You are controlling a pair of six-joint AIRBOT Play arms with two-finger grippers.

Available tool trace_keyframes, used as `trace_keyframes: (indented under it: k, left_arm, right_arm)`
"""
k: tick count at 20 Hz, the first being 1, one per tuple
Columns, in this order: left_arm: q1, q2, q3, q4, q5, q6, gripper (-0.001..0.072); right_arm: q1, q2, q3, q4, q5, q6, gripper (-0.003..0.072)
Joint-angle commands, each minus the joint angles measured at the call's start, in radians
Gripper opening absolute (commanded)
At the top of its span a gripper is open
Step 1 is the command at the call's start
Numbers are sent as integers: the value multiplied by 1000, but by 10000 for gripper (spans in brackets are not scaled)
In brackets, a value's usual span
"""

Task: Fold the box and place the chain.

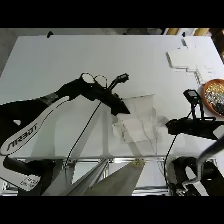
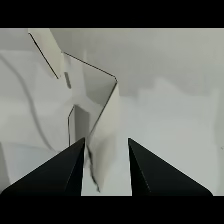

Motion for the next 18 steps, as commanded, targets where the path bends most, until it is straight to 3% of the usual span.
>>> trace_keyframes:
  k: [1, 4, 5, 8, 10, 14, 18]
  left_arm:
    - [0, 131, 0, 127, -26, -21, -1]
    - [-3, 260, -16, 192, -175, -69, -5]
    - [-6, 300, -41, 196, -177, -68, -5]
    - [-9, 402, -188, 198, 16, -2, -5]
    - [-10, 407, -272, 198, 167, 57, -2]
    - [-15, 332, -317, 234, 207, 198, -1]
    - [-72, 294, -317, 235, 337, 264, 0]
  right_arm:
    - [1, 13, 87, 9, 8, -86, 307]
    - [1, 29, 195, 10, 31, -103, 307]
    - [1, 34, 216, 10, 41, -104, 307]
    - [1, 42, 222, 10, 76, -104, 307]
    - [1, 42, 222, 15, 88, -104, 306]
    - [1, 42, 222, 22, 87, -104, 305]
    - [1, 42, 221, 33, 85, -104, 304]
